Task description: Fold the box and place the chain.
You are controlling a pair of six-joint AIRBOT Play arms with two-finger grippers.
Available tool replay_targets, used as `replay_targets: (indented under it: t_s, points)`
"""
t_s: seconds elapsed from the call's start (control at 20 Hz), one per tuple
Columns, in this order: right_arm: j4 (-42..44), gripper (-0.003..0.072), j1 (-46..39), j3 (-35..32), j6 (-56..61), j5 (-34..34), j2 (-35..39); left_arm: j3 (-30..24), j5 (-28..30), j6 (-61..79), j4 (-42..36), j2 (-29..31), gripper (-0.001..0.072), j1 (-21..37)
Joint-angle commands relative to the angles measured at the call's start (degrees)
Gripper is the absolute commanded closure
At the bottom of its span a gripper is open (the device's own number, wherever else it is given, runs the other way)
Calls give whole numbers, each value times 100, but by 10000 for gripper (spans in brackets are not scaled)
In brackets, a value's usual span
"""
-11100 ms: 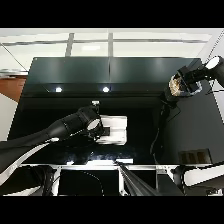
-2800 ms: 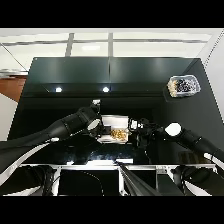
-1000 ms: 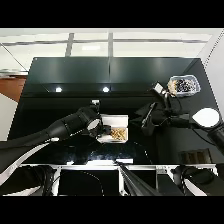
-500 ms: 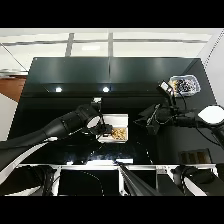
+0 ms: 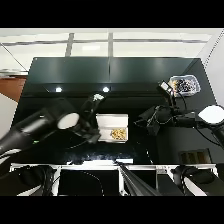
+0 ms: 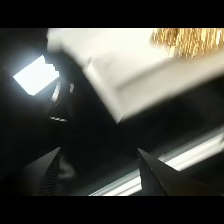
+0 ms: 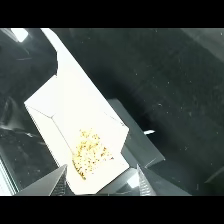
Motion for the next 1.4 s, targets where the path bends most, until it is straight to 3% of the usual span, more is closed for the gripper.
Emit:
replay_targets:
  t_s: [0.0,0.15,0.2,0.25,0.35,0.45,0.55,0.7,0.95,1.15,1.35]
  points:
    - [-39,178,-4,4,175,35,-2,-411,-197,1405,-313,896,171,835]
    - [-35,177,-4,4,256,33,-2,-1110,533,3036,-1875,1473,169,2135]
    - [-37,178,-4,4,256,33,-2,-1346,509,3659,-2437,1495,140,2590]
    - [-37,178,-4,4,273,33,-2,-1600,350,4271,-2983,1427,-8,3084]
    - [-37,177,-4,4,424,35,-2,-2028,306,5226,-3486,1147,-3,3832]
    - [-44,178,-9,4,444,35,-2,-2310,1021,6321,-3617,833,1,4089]
    - [-55,178,-9,4,442,33,-2,-2400,1556,8004,-3740,531,4,4068]
    - [-52,178,-9,4,444,31,-2,-2413,1694,10662,-4162,15,4,3899]
    - [-52,178,-4,4,446,-52,-2,-2153,1674,11599,-4297,-1003,4,3106]
    - [-52,177,-4,4,446,-63,-2,-2155,1849,11702,-5010,-1117,4,2798]
    - [-52,178,-4,4,448,-79,-2,-2162,1875,12113,-4994,-1128,4,2800]
